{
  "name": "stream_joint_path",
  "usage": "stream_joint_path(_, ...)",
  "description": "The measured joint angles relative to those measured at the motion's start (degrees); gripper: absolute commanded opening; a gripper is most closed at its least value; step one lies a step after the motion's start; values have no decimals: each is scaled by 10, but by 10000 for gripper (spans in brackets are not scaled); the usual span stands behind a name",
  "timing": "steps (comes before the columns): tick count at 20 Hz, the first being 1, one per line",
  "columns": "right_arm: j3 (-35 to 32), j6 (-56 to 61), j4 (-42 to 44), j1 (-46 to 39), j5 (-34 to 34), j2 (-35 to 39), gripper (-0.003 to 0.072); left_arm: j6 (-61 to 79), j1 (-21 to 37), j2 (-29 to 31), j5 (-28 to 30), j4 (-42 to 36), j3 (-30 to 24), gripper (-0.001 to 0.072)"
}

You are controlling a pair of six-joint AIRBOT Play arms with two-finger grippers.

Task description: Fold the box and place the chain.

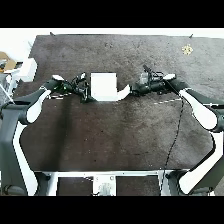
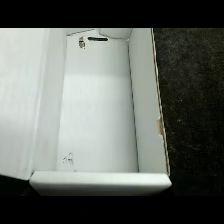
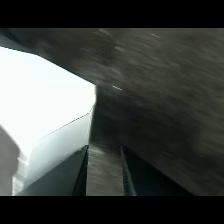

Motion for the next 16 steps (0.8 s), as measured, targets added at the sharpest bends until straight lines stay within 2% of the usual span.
stream_joint_path(1, 3, -6, 14, 2, 6, 0, 463, 0, 0, 0, 0, 0, 0, 453)
stream_joint_path(2, 7, -10, 23, 4, 12, -1, 441, 0, 0, 0, 0, 0, 0, 453)
stream_joint_path(6, 25, 0, 27, 21, 21, -2, 443, 0, 0, 0, 0, 0, 0, 453)
stream_joint_path(16, 91, 124, -110, 91, -11, -2, 443, 0, 0, 0, 0, 0, 0, 453)
